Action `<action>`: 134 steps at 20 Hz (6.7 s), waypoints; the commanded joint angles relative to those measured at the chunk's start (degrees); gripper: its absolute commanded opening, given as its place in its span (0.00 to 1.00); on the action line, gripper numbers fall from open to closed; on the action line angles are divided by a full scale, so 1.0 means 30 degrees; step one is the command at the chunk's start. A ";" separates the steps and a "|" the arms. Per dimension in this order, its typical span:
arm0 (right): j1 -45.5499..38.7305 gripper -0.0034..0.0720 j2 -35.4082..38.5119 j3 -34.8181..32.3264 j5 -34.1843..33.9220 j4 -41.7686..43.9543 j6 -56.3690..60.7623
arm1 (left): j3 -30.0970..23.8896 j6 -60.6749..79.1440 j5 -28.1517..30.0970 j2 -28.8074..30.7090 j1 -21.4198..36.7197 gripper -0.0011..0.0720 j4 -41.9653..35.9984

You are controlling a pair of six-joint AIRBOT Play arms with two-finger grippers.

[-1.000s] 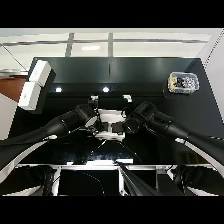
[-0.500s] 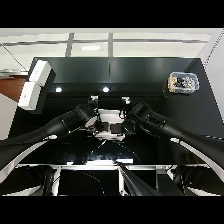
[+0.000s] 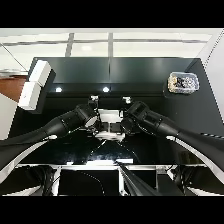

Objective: Fold the box and place the chain.

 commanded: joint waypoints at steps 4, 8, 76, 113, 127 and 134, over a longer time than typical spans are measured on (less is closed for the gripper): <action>0.0022 0.45 -0.0532 0.0634 -0.0925 -0.0386 0.0576 | -0.0007 0.0000 -0.0321 0.0000 0.0015 0.05 0.0051; 0.0022 0.45 -0.0714 0.0634 -0.1013 -0.0379 0.0576 | -0.0007 0.0000 -0.0321 0.0000 0.0015 0.05 0.0058; 0.0022 0.34 -0.1166 0.0670 -0.1319 -0.0532 0.0554 | -0.0007 -0.0007 0.0022 0.0007 0.0015 0.05 -0.0007; -0.8408 0.70 0.9071 0.0160 -0.2382 -1.1817 -0.6754 | -0.0007 -0.0007 0.0029 0.0036 0.0007 0.05 -0.0240; -1.9781 0.97 -0.3993 0.7737 0.1217 -0.4138 -0.7315 | -0.0007 -0.0007 0.0539 0.0036 0.0015 0.05 -0.0379; -2.0771 0.90 -0.5756 0.9063 0.1982 -0.4765 -0.7308 | -0.0007 -0.0007 0.0539 0.0036 0.0015 0.05 -0.0452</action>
